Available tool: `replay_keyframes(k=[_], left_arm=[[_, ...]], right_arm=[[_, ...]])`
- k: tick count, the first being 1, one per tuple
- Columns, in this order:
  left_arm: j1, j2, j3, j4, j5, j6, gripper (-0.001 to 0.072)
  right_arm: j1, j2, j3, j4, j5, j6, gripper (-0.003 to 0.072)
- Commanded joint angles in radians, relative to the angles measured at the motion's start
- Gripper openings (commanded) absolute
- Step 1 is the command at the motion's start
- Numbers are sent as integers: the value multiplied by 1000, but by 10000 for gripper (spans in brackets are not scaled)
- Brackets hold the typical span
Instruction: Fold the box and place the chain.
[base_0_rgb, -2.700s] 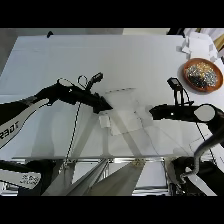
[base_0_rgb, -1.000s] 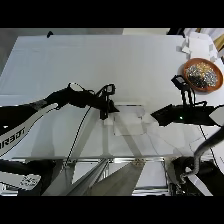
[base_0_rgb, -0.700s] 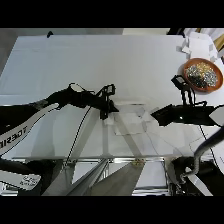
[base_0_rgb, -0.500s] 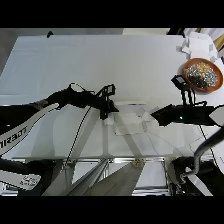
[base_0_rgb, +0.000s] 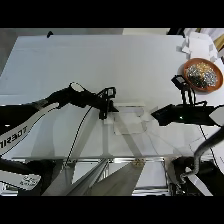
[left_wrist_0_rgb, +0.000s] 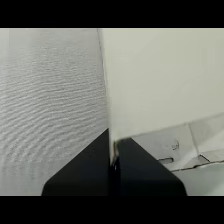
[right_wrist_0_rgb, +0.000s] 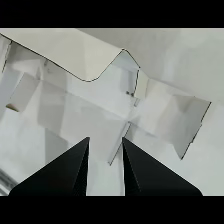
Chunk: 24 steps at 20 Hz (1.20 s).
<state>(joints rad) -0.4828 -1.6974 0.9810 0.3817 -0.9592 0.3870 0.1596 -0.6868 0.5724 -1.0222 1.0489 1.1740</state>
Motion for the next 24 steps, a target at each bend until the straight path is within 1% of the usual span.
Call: replay_keyframes(k=[1,5,8,24], left_arm=[[1,0,31,26,-30,7,5],[1,-1,80,92,-63,-13,5],[0,-4,81,113,-67,-13,5],[-12,-39,81,132,-55,-9,7]], right_arm=[[0,1,1,-3,-21,-1,237],[0,1,1,-3,-27,-1,237],[0,1,1,-3,-29,-1,237],[0,1,1,-3,-46,-1,237]])
